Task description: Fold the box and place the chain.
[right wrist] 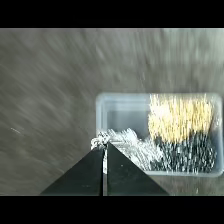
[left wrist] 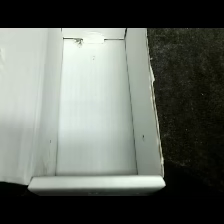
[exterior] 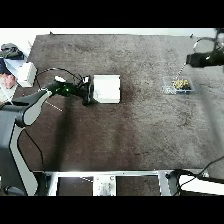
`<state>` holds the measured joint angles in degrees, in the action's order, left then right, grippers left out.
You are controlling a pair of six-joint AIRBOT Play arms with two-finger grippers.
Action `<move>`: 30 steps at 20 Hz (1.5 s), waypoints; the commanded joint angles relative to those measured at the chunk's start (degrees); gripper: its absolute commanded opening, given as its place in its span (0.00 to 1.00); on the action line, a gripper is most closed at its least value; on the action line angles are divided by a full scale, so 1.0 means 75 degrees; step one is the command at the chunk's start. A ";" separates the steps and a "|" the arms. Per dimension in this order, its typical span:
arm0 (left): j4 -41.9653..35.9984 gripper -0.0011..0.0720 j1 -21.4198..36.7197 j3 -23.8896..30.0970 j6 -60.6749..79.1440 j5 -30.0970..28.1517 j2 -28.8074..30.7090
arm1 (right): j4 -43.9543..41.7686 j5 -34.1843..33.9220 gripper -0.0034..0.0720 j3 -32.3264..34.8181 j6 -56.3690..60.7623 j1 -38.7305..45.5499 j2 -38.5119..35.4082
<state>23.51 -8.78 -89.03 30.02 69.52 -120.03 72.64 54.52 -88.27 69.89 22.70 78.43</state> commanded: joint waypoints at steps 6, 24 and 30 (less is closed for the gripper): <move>0.0000 0.39 0.0000 0.0000 0.0003 0.0000 -0.0006 | -0.1297 -0.1606 0.03 -0.0009 -0.0583 -0.0822 -0.2681; 0.0000 0.39 0.0000 0.0000 0.0003 -0.0003 -0.0006 | -0.1209 -0.1801 0.03 0.0017 -0.0583 -0.5388 -0.0490; 0.0000 0.39 0.0000 0.0000 0.0003 -0.0003 -0.0006 | -0.1204 -0.1699 0.03 0.0026 -0.0580 -0.5945 0.1355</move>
